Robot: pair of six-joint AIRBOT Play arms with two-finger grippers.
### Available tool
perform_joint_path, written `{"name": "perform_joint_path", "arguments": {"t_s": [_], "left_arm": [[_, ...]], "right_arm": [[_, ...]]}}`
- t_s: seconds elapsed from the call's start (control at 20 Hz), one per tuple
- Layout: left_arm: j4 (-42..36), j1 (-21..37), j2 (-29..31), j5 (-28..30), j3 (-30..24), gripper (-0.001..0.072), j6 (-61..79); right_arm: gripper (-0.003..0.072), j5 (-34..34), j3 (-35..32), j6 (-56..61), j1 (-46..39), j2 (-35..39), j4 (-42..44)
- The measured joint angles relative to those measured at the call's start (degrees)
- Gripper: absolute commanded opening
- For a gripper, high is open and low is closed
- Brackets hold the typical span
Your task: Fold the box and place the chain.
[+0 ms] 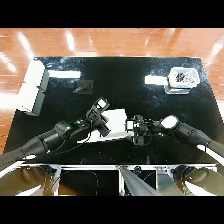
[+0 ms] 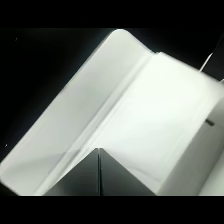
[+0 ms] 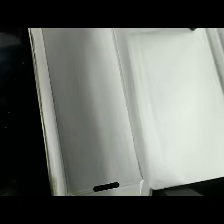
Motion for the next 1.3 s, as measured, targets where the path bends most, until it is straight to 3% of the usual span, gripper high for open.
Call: {"name": "perform_joint_path", "arguments": {"t_s": [0.35,0.8,0.95,1.15,1.2,1.25,1.3], "left_arm": [[5.1,7.1,7.1,12.7,3.3,0.0022,-0.2],[14.5,19.5,22.9,41.0,1.0,0.0024,-0.2],[12.3,25.1,24.3,43.7,-1.0,0.0024,-0.8],[1.5,29.7,23.8,42.8,-3.9,0.0025,11.8],[-0.5,29.8,23.0,42.6,-4.3,0.0106,14.6],[-1.9,29.5,22.0,42.5,-4.7,0.0473,17.1],[-3.0,28.9,20.9,42.4,-4.9,0.0627,18.8]], "right_arm": [[0.0621,-0.1,0.0,0.0,0.0,0.0,0.0],[0.0621,-1.2,0.0,1.2,0.0,0.0,-0.1],[0.0621,-1.5,0.0,1.5,0.0,0.0,-0.1],[0.0621,-1.7,0.0,1.6,0.0,0.0,-0.1],[0.0621,-1.7,0.0,1.6,0.0,0.0,-0.1],[0.0621,-1.7,0.0,1.6,0.0,0.0,-0.1],[0.0621,-1.7,0.0,1.6,0.0,0.0,-0.1]]}}
